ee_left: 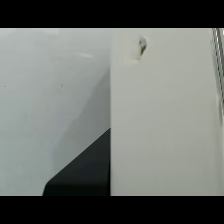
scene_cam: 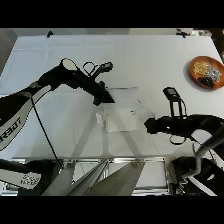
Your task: Fold the box and place the chain.
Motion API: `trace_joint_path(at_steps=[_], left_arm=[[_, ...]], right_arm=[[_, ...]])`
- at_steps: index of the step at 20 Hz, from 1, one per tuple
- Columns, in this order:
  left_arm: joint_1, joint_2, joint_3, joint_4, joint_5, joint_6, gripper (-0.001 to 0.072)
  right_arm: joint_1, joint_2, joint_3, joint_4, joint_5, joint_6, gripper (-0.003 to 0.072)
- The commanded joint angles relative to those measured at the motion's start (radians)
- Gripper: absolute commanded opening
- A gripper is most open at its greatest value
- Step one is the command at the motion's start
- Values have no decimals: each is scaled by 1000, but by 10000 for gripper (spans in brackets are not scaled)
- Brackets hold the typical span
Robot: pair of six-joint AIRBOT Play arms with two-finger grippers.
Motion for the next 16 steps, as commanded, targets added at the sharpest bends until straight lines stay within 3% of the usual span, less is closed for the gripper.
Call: trace_joint_path(at_steps=[1,4,6,9,16], left_arm=[[-8,125,-101,37,51,6,-3],[-51,270,-241,36,210,67,-1],[-91,306,-278,88,201,89,1],[-138,300,-304,63,201,69,0],[-195,253,-326,-13,454,150,3]], right_arm=[[0,183,9,-54,101,55,451],[0,328,9,-95,171,107,450],[0,385,9,-95,194,107,450],[0,404,9,-95,201,107,450],[0,403,9,-130,201,106,450]])
